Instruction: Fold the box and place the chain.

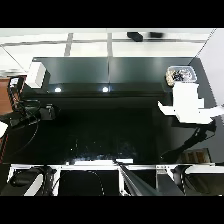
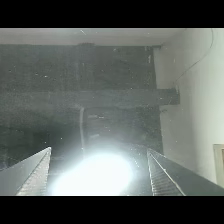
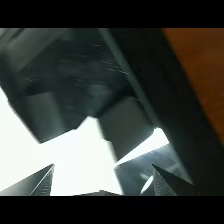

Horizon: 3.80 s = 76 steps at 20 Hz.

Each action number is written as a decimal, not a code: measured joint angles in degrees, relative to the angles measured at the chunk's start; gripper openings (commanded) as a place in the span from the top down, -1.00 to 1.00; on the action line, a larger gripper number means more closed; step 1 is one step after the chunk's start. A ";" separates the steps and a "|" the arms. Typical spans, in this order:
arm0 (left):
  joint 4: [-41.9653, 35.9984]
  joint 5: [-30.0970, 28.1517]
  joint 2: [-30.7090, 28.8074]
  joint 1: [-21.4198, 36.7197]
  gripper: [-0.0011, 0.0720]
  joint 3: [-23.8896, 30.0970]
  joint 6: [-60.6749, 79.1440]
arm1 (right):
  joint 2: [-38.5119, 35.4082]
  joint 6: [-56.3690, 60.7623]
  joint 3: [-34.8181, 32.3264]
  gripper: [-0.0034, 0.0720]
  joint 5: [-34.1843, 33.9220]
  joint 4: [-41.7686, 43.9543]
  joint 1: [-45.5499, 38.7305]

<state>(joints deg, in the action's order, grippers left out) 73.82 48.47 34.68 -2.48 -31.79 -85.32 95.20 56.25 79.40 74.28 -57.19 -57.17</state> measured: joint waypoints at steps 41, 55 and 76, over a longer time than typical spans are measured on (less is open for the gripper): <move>-34.51 3.69 37.11 -3.34 -0.93 -13.18 19.10 | -47.12 -0.72 -61.83 0.87 -55.34 41.86 79.58; -41.59 31.74 65.31 -8.83 0.01 -36.06 41.79 | -47.23 -0.55 -62.40 0.87 -54.47 42.25 81.85; -33.20 38.71 61.18 -11.63 0.90 -38.69 48.94 | -47.25 -0.85 -49.13 -0.96 -28.74 9.70 68.67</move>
<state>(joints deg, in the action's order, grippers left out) 40.62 87.18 95.85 -14.11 -70.48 -36.38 47.94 55.40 30.26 45.54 -47.48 11.51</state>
